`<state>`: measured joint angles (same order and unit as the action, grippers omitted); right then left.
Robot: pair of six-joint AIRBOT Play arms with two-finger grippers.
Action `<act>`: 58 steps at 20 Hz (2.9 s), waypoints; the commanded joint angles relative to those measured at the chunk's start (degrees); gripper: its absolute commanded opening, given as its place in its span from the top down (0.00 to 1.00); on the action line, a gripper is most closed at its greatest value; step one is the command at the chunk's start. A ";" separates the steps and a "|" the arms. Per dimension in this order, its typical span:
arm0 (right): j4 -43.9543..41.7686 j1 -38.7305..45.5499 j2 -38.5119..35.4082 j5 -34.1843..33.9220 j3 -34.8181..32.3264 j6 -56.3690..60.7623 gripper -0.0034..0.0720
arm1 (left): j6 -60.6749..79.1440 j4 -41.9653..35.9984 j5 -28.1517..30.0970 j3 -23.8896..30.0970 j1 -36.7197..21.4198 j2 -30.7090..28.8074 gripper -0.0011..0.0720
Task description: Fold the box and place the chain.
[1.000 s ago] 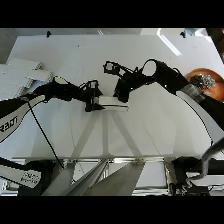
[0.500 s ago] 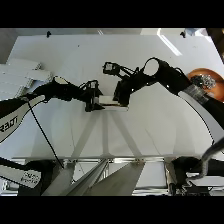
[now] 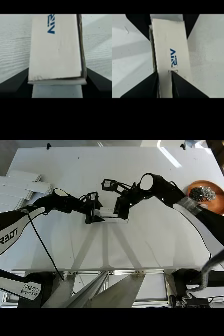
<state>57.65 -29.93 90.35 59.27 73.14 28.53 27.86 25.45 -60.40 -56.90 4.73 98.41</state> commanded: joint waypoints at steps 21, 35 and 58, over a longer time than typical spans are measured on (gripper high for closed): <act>0.50 -2.97 2.32 4.61 -0.07 0.17 0.57 | 0.15 0.04 -0.02 -0.02 0.00 -0.02 0.47; -6.69 -2.80 -3.78 -4.79 -1.64 25.31 0.95 | 0.15 0.04 0.00 -0.02 -0.02 -0.02 0.47; -4.44 -3.02 0.59 -13.07 -1.66 38.38 0.94 | 0.15 0.04 -0.04 -0.02 0.00 -0.02 0.47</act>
<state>53.98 -33.78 93.67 49.41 71.35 66.96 27.86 25.34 -60.40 -56.95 4.73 98.43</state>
